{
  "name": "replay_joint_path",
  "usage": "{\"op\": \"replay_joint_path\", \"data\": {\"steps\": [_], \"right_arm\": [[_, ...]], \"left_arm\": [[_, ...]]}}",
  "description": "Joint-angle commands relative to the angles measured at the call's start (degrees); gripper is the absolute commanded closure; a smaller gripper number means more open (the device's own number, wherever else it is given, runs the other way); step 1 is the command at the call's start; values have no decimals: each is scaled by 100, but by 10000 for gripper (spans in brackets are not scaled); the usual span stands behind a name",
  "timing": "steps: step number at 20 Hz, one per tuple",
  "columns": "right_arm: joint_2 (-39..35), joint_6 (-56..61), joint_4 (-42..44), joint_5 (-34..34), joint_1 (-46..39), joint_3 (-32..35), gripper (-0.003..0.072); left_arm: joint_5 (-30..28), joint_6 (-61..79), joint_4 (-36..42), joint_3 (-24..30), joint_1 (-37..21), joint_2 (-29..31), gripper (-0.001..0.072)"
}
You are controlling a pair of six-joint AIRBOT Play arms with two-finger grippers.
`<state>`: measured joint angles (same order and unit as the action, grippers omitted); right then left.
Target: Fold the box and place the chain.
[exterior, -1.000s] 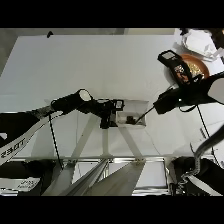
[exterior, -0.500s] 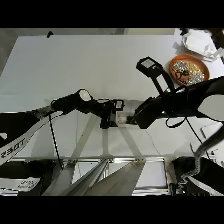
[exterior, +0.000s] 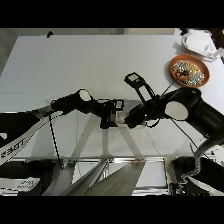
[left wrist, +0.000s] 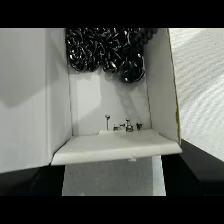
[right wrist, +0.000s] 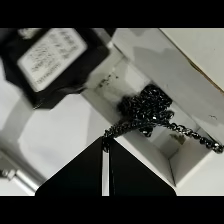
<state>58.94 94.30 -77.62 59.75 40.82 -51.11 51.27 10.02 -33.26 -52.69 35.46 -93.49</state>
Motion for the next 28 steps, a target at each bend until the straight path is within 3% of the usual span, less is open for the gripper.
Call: {"op": "replay_joint_path", "data": {"steps": [1,3,5,6,9,13,17,19,22,25,28], "right_arm": [[195,192,2,-1023,7,629,669],[455,192,4,-1255,7,717,662],[627,190,2,-1305,7,717,469],[629,188,0,-1287,4,717,449],[400,181,33,-802,-168,595,447],[-352,-243,-52,817,-994,-210,447],[-579,-422,-614,968,-2302,-675,447],[-326,-422,-866,876,-3029,-693,445],[428,-485,-876,918,-3659,-715,379],[1222,-481,-922,831,-3652,-717,364],[1910,-181,-914,306,-3506,-730,362]], "left_arm": [[-2,2,0,-7,-2,0,371],[-2,2,0,-7,0,0,371],[-2,2,-2,-7,-2,0,371],[-2,2,0,-7,0,0,371],[-2,2,-2,-7,0,0,371],[-2,2,0,-7,0,0,371],[-2,2,0,-7,0,0,371],[-2,2,-2,-7,0,0,371],[-2,2,0,-7,0,0,371],[-2,2,-2,-7,0,0,371],[-2,2,0,-7,0,0,371]]}}
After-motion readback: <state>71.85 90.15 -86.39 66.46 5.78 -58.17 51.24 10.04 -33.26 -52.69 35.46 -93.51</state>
